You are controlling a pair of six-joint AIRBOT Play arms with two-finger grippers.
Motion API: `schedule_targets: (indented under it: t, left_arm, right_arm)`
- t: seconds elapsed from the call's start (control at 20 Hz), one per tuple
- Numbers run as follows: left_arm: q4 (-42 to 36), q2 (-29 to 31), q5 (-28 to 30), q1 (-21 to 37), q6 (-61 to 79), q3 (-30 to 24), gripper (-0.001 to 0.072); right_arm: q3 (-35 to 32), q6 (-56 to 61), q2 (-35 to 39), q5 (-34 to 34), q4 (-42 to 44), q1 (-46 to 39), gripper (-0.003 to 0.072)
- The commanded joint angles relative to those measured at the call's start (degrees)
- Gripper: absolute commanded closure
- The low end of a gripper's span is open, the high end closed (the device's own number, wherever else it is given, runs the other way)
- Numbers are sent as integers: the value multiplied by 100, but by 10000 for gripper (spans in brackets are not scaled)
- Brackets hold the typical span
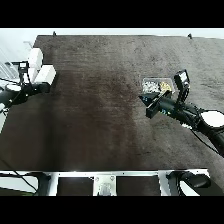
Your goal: Fold the box and place the chain.
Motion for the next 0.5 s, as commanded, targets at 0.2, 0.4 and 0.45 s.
schedule_targets:
  t: [0.2,0.4,0.45]
  left_arm:
    - [61,-201,212,-48,-87,101,420]
    - [136,-247,173,-48,-90,101,-11]
    - [138,-245,181,-48,-85,105,-11]
  right_arm:
    - [-2,4,0,2,4,0,682]
    - [-2,4,2,2,7,0,682]
    - [0,4,2,2,7,0,681]
